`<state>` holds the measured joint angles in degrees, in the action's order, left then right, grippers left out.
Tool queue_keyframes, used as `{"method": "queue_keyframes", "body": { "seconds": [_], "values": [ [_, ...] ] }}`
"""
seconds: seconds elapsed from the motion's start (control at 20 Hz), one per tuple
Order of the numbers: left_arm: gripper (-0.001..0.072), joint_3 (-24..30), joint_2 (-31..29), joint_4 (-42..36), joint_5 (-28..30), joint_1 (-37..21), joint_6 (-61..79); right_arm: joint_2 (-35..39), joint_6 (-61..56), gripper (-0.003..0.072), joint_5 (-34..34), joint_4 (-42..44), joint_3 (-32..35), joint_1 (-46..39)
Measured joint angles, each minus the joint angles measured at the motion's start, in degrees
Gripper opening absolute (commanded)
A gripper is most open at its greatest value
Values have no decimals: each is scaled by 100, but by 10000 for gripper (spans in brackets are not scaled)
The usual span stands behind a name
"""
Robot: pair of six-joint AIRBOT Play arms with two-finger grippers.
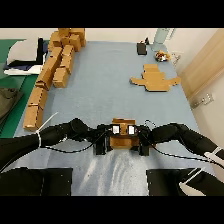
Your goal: Fold the box.
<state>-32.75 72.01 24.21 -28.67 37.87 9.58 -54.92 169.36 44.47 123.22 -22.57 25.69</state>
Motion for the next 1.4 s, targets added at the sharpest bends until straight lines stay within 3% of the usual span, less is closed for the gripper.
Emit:
{"method": "queue_keyframes", "body": {
  "seconds": [1.35,1.4],
  "values": [
    [605,0,0,2,0,0,-2,0,0,478,-2,-31,0,0],
    [605,0,0,0,0,0,-2,0,-2,505,0,-35,0,0]
  ]
}}
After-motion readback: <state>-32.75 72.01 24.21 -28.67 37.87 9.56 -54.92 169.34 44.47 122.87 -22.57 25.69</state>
